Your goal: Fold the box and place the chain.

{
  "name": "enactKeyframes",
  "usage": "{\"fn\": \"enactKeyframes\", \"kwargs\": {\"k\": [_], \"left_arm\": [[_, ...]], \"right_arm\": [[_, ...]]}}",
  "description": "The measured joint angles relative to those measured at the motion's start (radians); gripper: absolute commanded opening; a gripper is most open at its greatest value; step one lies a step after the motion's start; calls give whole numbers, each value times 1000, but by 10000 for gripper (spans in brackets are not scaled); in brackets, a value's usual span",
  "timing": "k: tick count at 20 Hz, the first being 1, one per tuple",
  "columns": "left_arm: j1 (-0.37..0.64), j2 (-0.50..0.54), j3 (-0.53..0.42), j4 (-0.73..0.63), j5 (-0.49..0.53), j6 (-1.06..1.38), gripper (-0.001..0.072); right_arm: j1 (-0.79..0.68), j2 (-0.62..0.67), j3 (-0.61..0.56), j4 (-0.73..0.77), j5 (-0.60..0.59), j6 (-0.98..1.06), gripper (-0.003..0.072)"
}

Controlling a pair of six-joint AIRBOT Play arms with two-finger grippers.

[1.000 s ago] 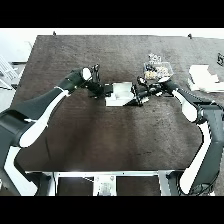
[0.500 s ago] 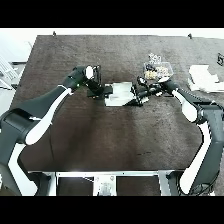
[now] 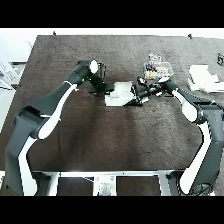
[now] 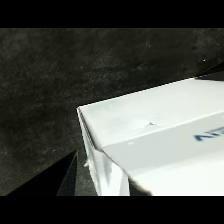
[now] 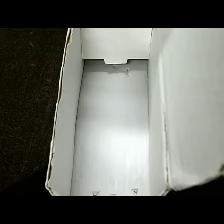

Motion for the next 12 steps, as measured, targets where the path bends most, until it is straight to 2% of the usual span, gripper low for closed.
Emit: {"fn": "enactKeyframes", "kwargs": {"k": [4, 12], "left_arm": [[-8, -24, 34, 15, -44, -26, 365], [-20, -59, 48, 19, -63, -53, 363]], "right_arm": [[0, 0, 0, 0, 0, 0, 366], [0, 0, 0, 0, 0, 0, 366]]}}
